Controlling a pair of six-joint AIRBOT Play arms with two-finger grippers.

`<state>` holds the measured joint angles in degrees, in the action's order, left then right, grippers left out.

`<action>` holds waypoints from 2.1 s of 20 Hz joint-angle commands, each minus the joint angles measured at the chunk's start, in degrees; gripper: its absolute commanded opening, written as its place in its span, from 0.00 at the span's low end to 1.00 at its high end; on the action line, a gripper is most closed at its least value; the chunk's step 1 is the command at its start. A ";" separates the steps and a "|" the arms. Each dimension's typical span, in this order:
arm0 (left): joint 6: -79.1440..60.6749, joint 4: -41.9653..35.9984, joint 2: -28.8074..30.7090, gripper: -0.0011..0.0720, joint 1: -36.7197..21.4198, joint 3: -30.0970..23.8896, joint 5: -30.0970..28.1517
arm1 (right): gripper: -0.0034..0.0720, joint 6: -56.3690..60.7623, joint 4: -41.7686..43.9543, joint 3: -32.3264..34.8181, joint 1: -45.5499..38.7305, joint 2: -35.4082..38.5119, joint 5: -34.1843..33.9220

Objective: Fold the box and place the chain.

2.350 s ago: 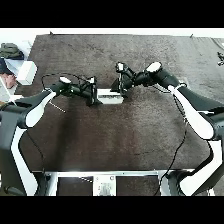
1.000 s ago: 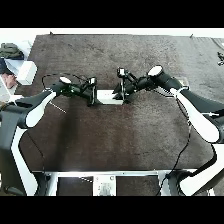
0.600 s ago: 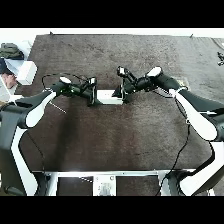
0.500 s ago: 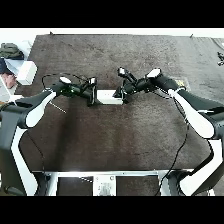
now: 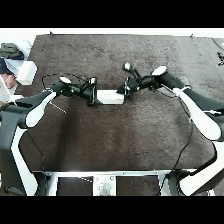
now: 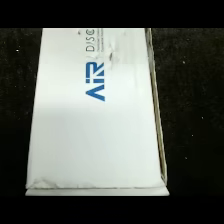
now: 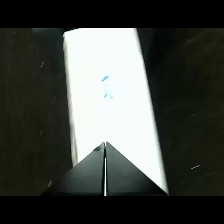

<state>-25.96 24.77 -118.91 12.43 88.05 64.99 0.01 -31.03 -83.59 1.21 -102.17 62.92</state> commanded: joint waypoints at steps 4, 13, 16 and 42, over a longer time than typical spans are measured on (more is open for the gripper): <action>-0.02 0.04 0.02 0.49 0.02 -0.02 0.02 | 0.02 7.50 5.40 7.26 -1.42 21.90 -0.28; -0.02 0.04 0.02 0.49 0.02 -0.02 0.02 | 0.03 7.76 10.08 56.98 -1.88 64.83 -51.67; -0.02 0.04 0.02 0.49 0.02 -0.02 0.00 | 0.03 8.13 10.49 65.18 -1.88 72.94 -53.79; 9.57 -10.23 11.98 0.03 -6.10 6.29 -7.26 | 0.03 10.34 13.29 76.63 -1.88 90.60 -68.32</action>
<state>-21.82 16.99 -111.44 8.67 92.29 62.41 10.35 -17.76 -6.98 -0.69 -11.64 -5.41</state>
